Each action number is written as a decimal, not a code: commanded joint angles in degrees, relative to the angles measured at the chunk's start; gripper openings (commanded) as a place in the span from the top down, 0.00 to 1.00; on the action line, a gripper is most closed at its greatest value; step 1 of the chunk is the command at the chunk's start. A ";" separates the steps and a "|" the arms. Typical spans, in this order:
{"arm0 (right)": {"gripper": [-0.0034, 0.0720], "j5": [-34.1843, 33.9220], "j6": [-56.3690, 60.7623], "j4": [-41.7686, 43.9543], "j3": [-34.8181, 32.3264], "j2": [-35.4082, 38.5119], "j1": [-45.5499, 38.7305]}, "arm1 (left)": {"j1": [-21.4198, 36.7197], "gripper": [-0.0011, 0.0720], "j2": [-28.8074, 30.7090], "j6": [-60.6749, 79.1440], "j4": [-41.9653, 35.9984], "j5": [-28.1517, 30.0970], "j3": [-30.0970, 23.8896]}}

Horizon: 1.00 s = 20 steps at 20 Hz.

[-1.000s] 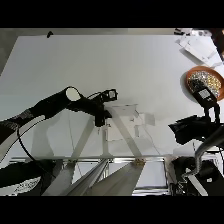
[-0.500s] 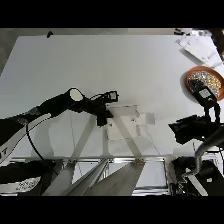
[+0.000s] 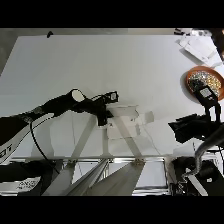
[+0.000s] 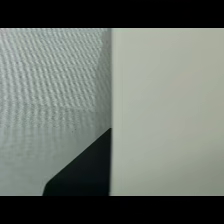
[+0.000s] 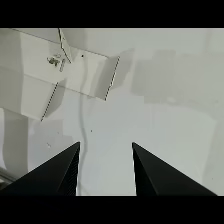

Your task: Fold the box and place the chain.

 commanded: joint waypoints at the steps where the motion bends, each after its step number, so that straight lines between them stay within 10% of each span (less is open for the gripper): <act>1: 0.48 -0.39 0.00 0.00 0.04 0.04 0.04 | -0.02 0.98 -0.07 1.40 -0.02 0.70 -0.02; 20: 0.48 -3.63 -0.20 0.00 0.04 0.04 0.04 | -0.02 0.98 -2.93 3.76 -0.04 0.70 -0.02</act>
